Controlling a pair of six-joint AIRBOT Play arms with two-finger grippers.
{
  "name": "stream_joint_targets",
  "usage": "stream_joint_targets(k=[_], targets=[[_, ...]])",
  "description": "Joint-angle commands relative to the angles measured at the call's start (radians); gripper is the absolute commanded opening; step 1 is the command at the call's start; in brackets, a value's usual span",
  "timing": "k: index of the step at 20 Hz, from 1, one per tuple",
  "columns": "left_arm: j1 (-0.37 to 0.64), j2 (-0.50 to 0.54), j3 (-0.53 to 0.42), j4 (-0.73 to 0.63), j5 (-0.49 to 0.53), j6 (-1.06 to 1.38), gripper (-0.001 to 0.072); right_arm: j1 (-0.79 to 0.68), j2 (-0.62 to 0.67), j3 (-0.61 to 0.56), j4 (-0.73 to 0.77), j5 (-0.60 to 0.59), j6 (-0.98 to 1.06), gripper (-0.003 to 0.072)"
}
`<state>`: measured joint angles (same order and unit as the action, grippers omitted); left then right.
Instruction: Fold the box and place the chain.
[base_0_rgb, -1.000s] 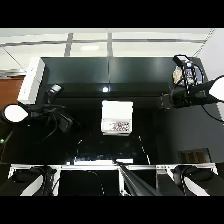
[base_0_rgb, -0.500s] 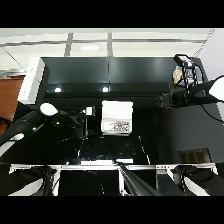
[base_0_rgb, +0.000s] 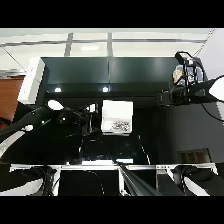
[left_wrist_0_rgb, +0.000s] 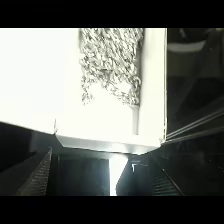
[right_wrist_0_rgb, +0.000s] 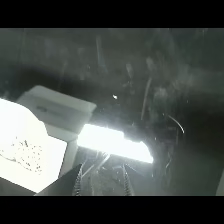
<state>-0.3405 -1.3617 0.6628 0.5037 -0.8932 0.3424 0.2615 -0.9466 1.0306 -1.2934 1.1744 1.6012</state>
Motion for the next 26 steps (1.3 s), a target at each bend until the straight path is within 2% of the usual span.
stream_joint_targets(k=[1,4,14,26], targets=[[-0.006,-0.011,0.021,0.001,-0.002,0.005,0.071,0.0,0.001,0.0,-0.001,-0.029,0.0,0.0315],[-0.013,-0.011,0.021,0.068,-0.006,-0.013,0.0709,0.0,0.001,0.0,-0.001,-0.027,0.0,0.0315],[-0.056,-0.036,0.03,-0.002,0.027,-0.018,0.0708,0.0,0.001,0.0,0.0,-0.023,0.0,0.0315],[-0.063,-0.046,0.041,-0.007,0.045,-0.032,0.0708,0.0,0.001,0.0,0.0,-0.024,0.0,0.0315]])
